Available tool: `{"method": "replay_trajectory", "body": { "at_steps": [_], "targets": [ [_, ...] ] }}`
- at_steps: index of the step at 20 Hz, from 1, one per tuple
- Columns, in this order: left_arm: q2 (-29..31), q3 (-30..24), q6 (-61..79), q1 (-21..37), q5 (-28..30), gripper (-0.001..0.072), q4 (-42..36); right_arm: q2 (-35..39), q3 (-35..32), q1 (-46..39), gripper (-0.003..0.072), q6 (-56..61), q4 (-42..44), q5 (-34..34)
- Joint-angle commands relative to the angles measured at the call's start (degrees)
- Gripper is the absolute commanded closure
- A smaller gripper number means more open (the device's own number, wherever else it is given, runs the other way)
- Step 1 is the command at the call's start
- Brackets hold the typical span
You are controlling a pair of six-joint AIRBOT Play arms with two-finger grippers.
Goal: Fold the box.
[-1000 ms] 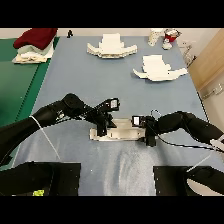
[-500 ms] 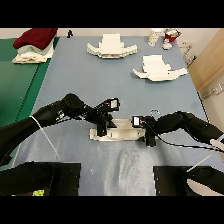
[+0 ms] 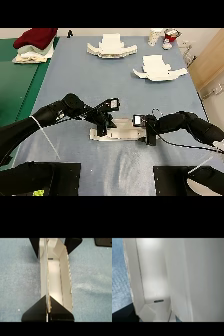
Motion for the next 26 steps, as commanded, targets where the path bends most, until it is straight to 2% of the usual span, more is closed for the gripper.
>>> {"method": "replay_trajectory", "body": {
  "at_steps": [1, 5, 6, 7, 8, 26],
  "targets": [
    [0.02, -0.02, 0.02, 0.0, 0.02, 0.0694, 0.0, -1.11, 0.02, -0.09, 0.0016, 0.04, 0.17, -0.02],
    [0.02, -0.02, 0.02, 0.0, 0.02, 0.0694, 0.0, -2.34, 0.02, -0.09, 0.0036, 0.02, -0.04, -0.02],
    [0.02, -0.02, 0.02, 0.0, 0.02, 0.0694, 0.02, -2.34, 0.02, -0.09, 0.006, 0.02, -0.07, -0.02],
    [0.02, -0.02, 0.02, 0.0, 0.04, 0.0694, 0.0, -2.34, 0.02, -0.09, 0.0196, 0.07, -0.28, -0.2],
    [0.02, -0.02, 0.02, 0.0, 0.02, 0.0694, 0.0, -2.34, 0.02, -0.09, 0.021, 0.07, -0.33, -0.24],
    [0.02, -0.02, 0.02, 0.0, 0.04, 0.0694, 0.0, -2.32, 0.04, -0.09, 0.0196, 0.04, -0.48, -0.46]
  ]
}}
